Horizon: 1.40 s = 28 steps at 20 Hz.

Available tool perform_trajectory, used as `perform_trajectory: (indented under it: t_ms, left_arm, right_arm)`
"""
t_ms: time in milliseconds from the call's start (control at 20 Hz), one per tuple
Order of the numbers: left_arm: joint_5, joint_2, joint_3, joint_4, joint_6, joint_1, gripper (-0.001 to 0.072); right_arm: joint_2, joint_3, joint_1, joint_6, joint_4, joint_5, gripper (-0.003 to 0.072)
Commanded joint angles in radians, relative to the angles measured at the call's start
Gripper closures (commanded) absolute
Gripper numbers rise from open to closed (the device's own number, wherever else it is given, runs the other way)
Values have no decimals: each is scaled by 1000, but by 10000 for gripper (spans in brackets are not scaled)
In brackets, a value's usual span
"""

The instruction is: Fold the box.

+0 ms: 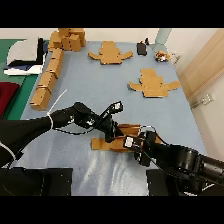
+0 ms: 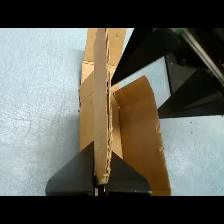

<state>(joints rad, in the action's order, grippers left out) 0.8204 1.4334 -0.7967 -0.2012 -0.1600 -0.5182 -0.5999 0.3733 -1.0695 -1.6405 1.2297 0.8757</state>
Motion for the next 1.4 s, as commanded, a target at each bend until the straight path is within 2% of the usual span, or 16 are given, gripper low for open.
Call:
perform_trajectory:
  t_ms: [0, 150, 350, 600, 750, 1000, 1200, 1350]
  left_arm:
    - [0, 0, 0, 0, 0, 0, 697]
    - [0, 0, 0, 0, 0, 1, 697]
    - [0, 0, 0, 0, 0, 0, 696]
    - [0, 0, 0, 0, 0, 0, 697]
    - [0, 0, 0, 0, 0, 0, 696]
    - [0, 0, 0, 0, 0, 0, 696]
    - [0, 0, 0, 0, 0, 0, 696]
    - [0, 0, 0, 0, 0, 0, 696]
  right_arm:
    - [41, -2, 63, -23, -2, -2, -34]
    - [33, -2, 122, -151, 57, -27, -34]
    - [9, -2, 257, -387, 226, -105, -34]
    - [-50, 0, 535, -949, 706, -76, -34]
    - [-111, 3, 660, -1151, 864, -56, -34]
    - [-235, 23, 697, -1278, 923, -28, -34]
    - [-290, 22, 697, -1276, 922, -28, -32]
    - [-283, 22, 697, -1225, 904, -28, -31]
